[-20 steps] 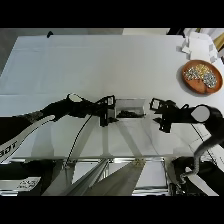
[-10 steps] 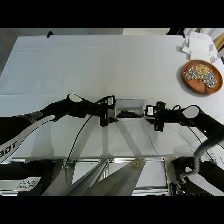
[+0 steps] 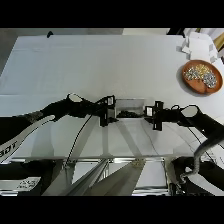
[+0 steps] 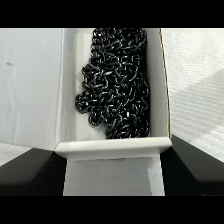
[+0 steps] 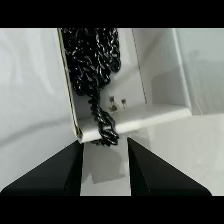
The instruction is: Fold the box and place the chain.
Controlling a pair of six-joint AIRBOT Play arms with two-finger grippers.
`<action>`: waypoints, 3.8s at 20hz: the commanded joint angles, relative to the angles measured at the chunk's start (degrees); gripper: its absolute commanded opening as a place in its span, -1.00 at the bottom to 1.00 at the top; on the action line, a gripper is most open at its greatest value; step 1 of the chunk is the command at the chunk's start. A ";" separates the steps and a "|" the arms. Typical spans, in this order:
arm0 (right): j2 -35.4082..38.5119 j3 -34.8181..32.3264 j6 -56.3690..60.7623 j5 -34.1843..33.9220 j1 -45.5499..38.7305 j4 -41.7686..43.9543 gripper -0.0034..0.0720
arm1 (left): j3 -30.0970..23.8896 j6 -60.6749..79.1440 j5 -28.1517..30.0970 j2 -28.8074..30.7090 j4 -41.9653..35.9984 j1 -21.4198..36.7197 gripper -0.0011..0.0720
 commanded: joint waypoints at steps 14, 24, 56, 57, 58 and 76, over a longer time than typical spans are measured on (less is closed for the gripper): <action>4.66 -0.02 23.98 4.48 -2.32 -15.17 -0.86 | 0.04 0.00 0.00 0.00 0.00 0.00 -0.28; 24.17 -0.02 49.33 10.64 -2.14 7.69 -0.86 | 0.04 0.00 0.00 0.00 0.00 0.00 -0.28; -5.57 32.11 58.47 14.10 14.08 -17.92 -0.85 | 0.04 0.00 0.00 0.00 0.00 0.00 -0.28; -7.34 32.09 58.75 15.37 13.92 -17.92 -0.85 | 0.04 0.00 0.00 0.00 0.00 0.00 -0.28; -8.46 32.02 58.80 16.02 13.92 -17.77 -0.85 | 0.04 0.00 0.00 0.00 0.00 0.00 -0.28; -2.05 23.96 49.37 20.50 13.99 -17.53 -0.26 | 0.04 0.00 0.00 0.00 0.00 0.00 -0.28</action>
